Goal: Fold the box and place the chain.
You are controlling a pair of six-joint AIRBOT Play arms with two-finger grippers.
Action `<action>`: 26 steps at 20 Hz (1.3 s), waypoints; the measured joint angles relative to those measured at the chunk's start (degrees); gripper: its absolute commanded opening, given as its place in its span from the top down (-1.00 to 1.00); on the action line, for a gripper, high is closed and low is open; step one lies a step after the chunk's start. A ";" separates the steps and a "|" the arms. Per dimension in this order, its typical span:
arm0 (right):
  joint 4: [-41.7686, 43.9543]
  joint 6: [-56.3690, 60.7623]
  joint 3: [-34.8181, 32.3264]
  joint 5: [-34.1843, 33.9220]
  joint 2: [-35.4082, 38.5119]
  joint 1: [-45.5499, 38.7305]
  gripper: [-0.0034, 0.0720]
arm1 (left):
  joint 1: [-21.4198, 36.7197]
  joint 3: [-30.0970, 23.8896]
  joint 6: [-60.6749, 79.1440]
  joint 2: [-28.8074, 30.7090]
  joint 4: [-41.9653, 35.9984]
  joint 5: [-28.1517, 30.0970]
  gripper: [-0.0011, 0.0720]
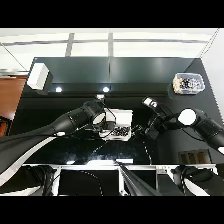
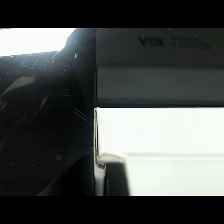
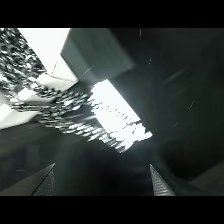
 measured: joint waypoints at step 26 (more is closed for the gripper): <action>11.47 -41.11 -1.77 -7.93 -9.79 -0.04 -0.90 | 0.00 0.00 0.00 -0.02 0.04 -0.09 0.89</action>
